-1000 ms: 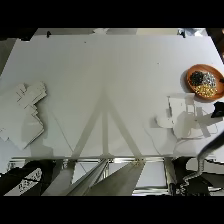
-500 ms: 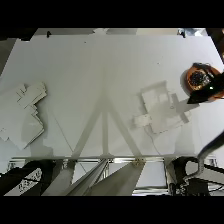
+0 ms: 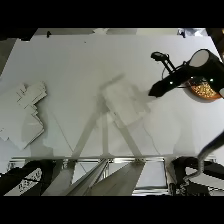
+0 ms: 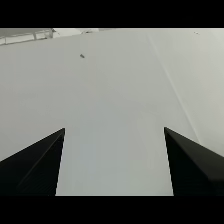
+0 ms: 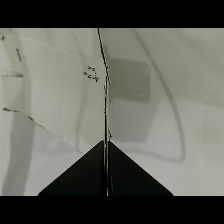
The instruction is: Fold the box and place the chain.
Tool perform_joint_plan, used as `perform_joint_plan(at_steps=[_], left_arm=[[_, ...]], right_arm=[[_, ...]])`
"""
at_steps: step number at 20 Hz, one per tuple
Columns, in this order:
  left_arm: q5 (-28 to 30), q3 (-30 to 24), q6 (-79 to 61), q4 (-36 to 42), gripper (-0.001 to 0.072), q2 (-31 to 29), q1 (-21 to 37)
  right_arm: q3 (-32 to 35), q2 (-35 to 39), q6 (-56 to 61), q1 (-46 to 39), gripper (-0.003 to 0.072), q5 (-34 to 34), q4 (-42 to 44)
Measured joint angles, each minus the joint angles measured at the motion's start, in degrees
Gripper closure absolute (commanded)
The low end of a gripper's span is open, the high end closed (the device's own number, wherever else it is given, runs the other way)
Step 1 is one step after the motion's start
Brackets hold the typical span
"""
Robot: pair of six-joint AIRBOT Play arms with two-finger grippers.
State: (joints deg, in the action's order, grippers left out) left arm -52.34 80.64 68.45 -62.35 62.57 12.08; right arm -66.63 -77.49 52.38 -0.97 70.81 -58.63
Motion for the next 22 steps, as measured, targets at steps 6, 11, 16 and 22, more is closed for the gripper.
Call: perform_joint_plan(at_steps=[6, 11, 16, 22], left_arm=[[0.0, 0.0, 0.0, 0.0, 0.0015, 0.0, 0.0], [0.0, 0.0, 0.0, 0.0, 0.0015, 0.0, 0.0], [0.0, 0.0, 0.0, 0.0, 0.0015, 0.0, 0.0], [0.0, 0.0, 0.0, 0.0, 0.0015, 0.0, 0.0]], right_arm=[[0.2, -2.8, -1.5, 3.1, 0.0677, -18.0, 8.6], [3.8, -7.7, -1.8, 3.6, 0.0677, -30.8, 10.4], [9.5, -9.4, -1.5, 3.7, 0.0677, -40.4, 11.2], [11.3, -9.0, -0.1, 3.7, 0.0677, -43.7, 11.3]])
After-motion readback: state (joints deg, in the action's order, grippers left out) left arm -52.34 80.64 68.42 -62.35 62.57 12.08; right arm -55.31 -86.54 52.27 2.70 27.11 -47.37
